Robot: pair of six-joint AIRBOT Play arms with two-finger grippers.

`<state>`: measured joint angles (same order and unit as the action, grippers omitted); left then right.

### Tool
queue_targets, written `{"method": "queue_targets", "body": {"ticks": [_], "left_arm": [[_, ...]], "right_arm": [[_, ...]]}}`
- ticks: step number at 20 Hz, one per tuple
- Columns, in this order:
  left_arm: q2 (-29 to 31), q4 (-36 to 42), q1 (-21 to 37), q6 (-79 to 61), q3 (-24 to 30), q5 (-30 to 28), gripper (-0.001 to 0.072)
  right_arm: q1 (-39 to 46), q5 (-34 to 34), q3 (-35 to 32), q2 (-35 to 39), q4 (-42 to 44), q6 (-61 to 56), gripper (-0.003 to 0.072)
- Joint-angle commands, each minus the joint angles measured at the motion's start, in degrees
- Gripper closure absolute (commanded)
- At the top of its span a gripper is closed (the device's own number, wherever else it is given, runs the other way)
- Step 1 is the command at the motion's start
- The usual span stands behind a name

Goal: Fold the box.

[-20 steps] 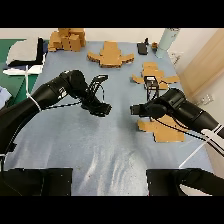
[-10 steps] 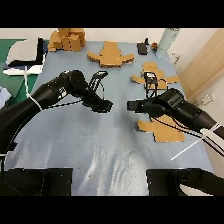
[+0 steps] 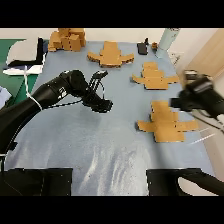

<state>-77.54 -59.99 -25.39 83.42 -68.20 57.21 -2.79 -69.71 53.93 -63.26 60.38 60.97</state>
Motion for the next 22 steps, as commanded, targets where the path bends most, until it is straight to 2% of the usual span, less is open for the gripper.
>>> {"method": "queue_targets", "body": {"ticks": [1,2,3,4,5,7,10,13,15,16,17,18,19,20,21,22], "left_arm": [[0.0,0.0,0.0,0.0,0.0,0.7,0.0691],[0.0,0.1,0.0,0.0,0.0,0.8,0.0487],[0.0,0.6,0.0,0.0,0.0,0.8,0.0065],[0.0,1.8,0.0,0.2,0.0,0.6,0.0027],[0.0,3.0,0.0,0.2,0.0,0.3,0.0053],[0.0,5.2,0.0,0.2,0.0,0.3,0.0053],[0.0,6.2,0.0,0.2,0.0,0.5,0.0052],[0.0,6.4,0.0,0.2,0.0,2.3,0.0053],[0.0,6.4,0.0,0.2,0.0,3.0,0.0052],[0.0,6.4,0.0,0.2,0.0,3.0,0.0053],[0.0,6.4,0.0,0.2,0.0,3.0,0.0053],[0.0,6.4,0.0,0.2,0.0,3.1,0.0052],[0.0,6.4,0.0,0.1,0.0,3.4,0.0053],[0.0,6.4,0.0,0.1,0.0,3.8,0.0052],[0.0,6.4,0.0,0.1,0.0,4.1,0.0052],[0.0,6.5,0.0,0.0,0.0,4.1,0.0052]], "right_arm": [[23.1,0.7,0.4,-1.7,8.9,18.6,0.0387],[28.1,3.5,0.4,-2.9,14.4,23.9,0.0207],[32.5,6.7,0.4,-4.6,19.4,28.2,0.0199],[35.6,9.3,0.5,-6.3,23.3,31.6,0.0199],[38.2,11.1,0.8,-8.6,27.7,35.2,0.0199],[41.0,9.3,3.2,-14.0,34.6,41.6,0.0199],[41.4,0.2,8.9,-21.7,41.7,48.3,0.0199],[41.4,-6.8,13.1,-24.5,48.0,54.0,0.0201],[41.4,-11.0,14.1,-24.5,49.2,57.3,0.0336],[41.4,-12.4,14.1,-24.5,49.7,57.6,0.0336],[41.4,-13.8,14.1,-24.5,51.0,57.6,0.0371],[41.4,-15.2,14.1,-24.5,53.0,57.6,0.0469],[41.3,-17.5,14.1,-24.5,55.8,57.6,0.0491],[40.9,-19.7,14.0,-24.5,58.5,57.5,0.0603],[40.2,-21.4,14.0,-24.5,60.4,57.0,0.0679],[39.2,-22.2,13.9,-24.5,62.1,54.4,0.0680]]}}
